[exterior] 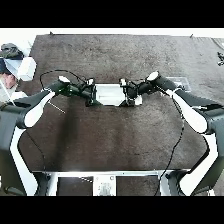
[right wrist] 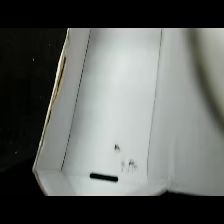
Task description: Fold the box and place the chain.
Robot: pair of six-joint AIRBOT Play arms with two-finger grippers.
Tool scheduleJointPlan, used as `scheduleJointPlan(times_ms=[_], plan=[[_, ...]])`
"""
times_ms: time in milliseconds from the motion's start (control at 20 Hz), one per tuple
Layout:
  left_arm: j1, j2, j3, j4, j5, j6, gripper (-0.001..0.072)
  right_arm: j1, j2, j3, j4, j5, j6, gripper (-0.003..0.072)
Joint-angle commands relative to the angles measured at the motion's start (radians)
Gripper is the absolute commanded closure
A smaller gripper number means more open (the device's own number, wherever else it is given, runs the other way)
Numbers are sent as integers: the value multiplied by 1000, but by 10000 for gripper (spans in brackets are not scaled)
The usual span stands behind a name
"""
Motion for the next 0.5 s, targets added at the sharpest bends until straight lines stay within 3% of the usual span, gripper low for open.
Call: scheduleJointPlan(times_ms=[0,450], plan=[[1,1,0,0,0,0,363,-5,19,1,-51,-2,21,86],[1,1,0,0,0,0,363,-100,72,1,-48,32,107,88]])
